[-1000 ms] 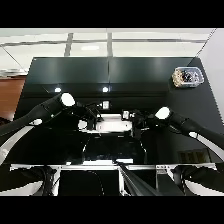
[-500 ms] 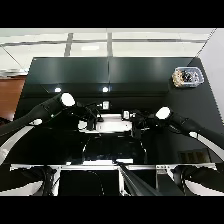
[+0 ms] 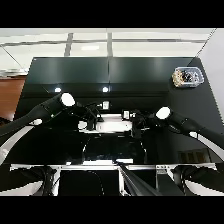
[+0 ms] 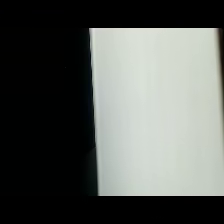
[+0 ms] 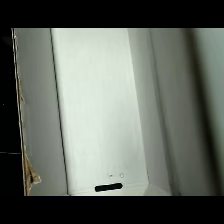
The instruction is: Fold the box and place the chain.
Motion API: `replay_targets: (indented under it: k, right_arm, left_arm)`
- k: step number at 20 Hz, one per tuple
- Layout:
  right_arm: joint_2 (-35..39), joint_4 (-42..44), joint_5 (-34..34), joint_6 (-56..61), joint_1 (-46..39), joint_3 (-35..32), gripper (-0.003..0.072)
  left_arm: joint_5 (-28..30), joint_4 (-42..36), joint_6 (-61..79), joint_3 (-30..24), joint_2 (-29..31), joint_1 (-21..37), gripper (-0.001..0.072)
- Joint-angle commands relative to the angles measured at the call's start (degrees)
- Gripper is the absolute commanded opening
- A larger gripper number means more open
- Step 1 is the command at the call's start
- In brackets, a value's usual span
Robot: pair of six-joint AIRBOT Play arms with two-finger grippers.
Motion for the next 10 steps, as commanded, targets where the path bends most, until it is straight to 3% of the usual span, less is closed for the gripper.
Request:
replay_targets:
  k: [1, 2, 5, 7, 9, 10]
  right_arm:
    - [0.0, 0.2, -0.1, 0.2, 0.0, 0.0, 0.0658]
    - [0.0, 0.1, -0.1, 0.2, 0.0, 0.0, 0.0518]
    - [0.0, 0.1, -0.1, 0.2, 0.0, 0.0, 0.0486]
    - [0.0, 0.1, -0.1, 0.2, 0.0, 0.0, 0.0486]
    - [0.0, 0.2, -0.2, 0.3, 0.0, 0.0, 0.0485]
    - [0.0, 0.2, -0.5, 0.5, 0.0, 0.0, 0.0486]
  left_arm:
    - [0.0, 0.0, 0.0, 0.1, 0.0, 0.0, 0.0028]
    - [0.0, 0.0, 0.0, 0.1, 0.0, 0.0, 0.0029]
    - [-0.2, 0.0, -1.4, 0.1, 0.0, 0.0, 0.0038]
    - [-0.2, 0.1, -2.9, 0.2, 0.4, 0.1, 0.0311]
    - [-0.5, 2.0, -5.7, 1.2, 1.7, 0.2, 0.0462]
    - [-1.2, 4.6, -7.9, 2.0, 2.8, 0.3, 0.0571]
